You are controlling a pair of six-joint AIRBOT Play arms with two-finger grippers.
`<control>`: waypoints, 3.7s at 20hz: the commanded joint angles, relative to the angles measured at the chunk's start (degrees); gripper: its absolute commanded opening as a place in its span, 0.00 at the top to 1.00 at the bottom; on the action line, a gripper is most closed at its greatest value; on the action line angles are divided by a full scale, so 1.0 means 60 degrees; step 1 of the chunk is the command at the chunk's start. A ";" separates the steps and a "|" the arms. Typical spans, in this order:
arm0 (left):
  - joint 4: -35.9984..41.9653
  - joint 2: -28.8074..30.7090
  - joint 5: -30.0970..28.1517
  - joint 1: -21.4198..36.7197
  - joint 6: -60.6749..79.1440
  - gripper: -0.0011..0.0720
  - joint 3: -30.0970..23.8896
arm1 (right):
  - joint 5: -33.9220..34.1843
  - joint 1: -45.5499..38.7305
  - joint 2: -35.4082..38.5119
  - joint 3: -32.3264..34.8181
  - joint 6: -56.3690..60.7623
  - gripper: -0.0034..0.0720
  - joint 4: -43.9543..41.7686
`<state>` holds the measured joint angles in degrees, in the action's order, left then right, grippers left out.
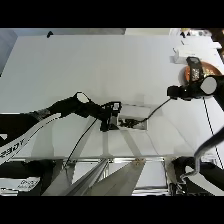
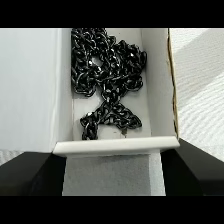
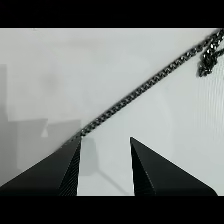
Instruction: Fold the box and place the chain.
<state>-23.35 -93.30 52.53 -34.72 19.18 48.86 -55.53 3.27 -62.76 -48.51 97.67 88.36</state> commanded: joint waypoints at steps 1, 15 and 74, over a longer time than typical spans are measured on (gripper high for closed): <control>0.0000 0.0007 0.0000 -0.0004 0.0000 0.75 0.0007 | 0.0229 -0.0197 -0.1147 -0.0004 -0.0080 0.49 0.0015; -0.0004 0.0007 0.0000 0.0000 0.0000 0.75 0.0007 | 0.0954 -0.0197 -0.2805 -0.0004 -0.0004 0.51 -0.0015; -0.0004 0.0007 0.0000 -0.0004 0.0000 0.75 0.0007 | -0.1945 -0.0197 0.4244 0.0000 -0.2579 0.93 -0.3468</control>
<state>-23.35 -93.30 52.53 -34.72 19.18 48.86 -63.33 2.11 -43.20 -48.49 84.42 72.82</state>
